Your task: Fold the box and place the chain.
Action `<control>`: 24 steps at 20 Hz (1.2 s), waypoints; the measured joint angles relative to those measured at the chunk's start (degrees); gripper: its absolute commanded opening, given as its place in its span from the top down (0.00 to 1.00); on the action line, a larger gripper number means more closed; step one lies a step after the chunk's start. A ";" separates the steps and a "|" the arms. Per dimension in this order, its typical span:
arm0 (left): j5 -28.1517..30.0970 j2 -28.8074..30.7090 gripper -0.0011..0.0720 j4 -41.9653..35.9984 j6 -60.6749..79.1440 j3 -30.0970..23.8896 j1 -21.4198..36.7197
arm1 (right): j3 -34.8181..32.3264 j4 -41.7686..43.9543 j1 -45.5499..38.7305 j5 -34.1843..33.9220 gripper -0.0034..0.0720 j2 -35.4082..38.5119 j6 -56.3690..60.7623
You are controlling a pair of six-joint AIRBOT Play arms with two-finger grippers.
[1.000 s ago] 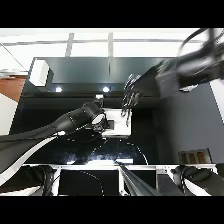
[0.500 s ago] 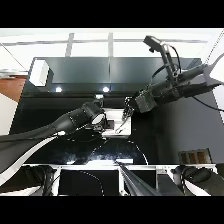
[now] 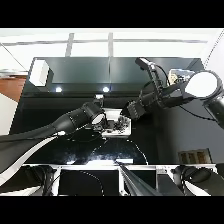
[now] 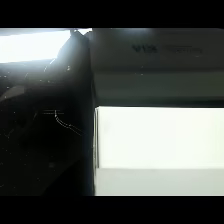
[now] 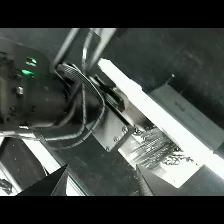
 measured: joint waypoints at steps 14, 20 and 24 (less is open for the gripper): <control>-10.05 4.04 0.03 2.16 10.95 6.36 0.26 | -0.46 -10.34 -22.25 9.18 0.31 7.13 -0.72; -16.26 19.76 0.04 3.50 35.67 -2.91 12.11 | -0.46 -13.07 -23.26 9.60 0.31 7.28 -0.74; -13.75 30.91 0.04 -11.87 58.95 -15.56 29.33 | -0.46 -13.51 -23.37 9.16 0.31 7.28 -0.74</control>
